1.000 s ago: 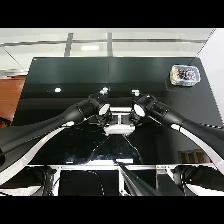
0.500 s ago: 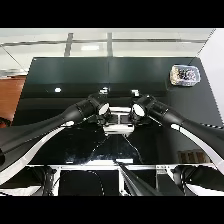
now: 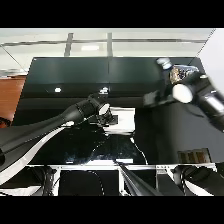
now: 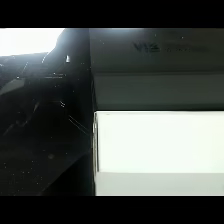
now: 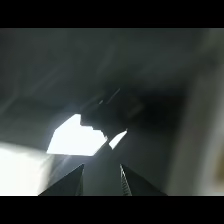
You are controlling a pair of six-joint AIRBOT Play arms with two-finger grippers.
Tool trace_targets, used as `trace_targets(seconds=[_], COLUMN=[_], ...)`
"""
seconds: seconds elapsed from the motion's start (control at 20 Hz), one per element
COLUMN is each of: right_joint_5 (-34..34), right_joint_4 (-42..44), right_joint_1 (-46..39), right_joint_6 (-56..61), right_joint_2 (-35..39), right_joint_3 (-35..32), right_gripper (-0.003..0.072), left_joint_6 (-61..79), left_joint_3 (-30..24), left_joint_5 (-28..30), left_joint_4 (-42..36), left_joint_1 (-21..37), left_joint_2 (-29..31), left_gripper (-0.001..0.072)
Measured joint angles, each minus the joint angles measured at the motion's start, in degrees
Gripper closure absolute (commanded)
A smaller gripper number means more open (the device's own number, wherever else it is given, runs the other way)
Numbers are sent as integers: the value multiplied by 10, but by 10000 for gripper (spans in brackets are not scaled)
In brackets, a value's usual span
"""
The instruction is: Fold the box and place the chain.
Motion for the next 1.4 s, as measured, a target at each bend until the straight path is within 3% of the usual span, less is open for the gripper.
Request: trace_targets(seconds=[0.05,0.1,0.25,0.35,0.45,0.55,0.6,0.65,0.85,1.05,1.1,1.15,1.2,1.25,1.3,1.35,1.4], right_joint_5=[-23,-61,-181,-235,-251,-221,-198,-171,-104,-84,-81,-78,-75,-74,-72,-69,-63], right_joint_4=[-36,-68,-97,-63,9,82,115,145,230,270,275,280,284,285,291,297,306], right_joint_1=[-25,-56,-156,-218,-279,-325,-344,-361,-398,-408,-408,-408,-408,-408,-408,-410,-411], right_joint_6=[-4,-5,9,26,39,48,55,64,93,113,114,115,117,117,111,99,79], right_joint_2=[6,6,-36,-94,-178,-268,-311,-355,-476,-535,-543,-550,-556,-559,-562,-564,-565], right_joint_3=[-3,-9,-18,5,71,165,216,268,419,477,484,488,492,494,495,497,500], right_gripper=[300,-23,-15,-15,-14,-11,82,102,103,104,142,330,392,402,612,667,668], left_joint_6=[0,-1,-2,-1,-1,0,0,0,0,0,0,0,0,0,0,0,0], left_joint_3=[0,0,0,0,0,0,0,0,0,0,0,0,0,0,0,0,0], left_joint_5=[0,0,0,0,1,3,3,3,3,2,2,2,2,2,1,1,1], left_joint_4=[0,0,0,0,0,0,0,0,0,0,0,0,0,0,0,0,0], left_joint_1=[0,0,0,0,0,0,0,0,0,0,0,0,0,0,0,0,0], left_joint_2=[0,0,0,0,0,0,0,0,0,0,0,0,0,0,0,0,0], left_gripper=[682,682,682,682,682,682,682,682,682,682,682,682,682,682,682,682,682])
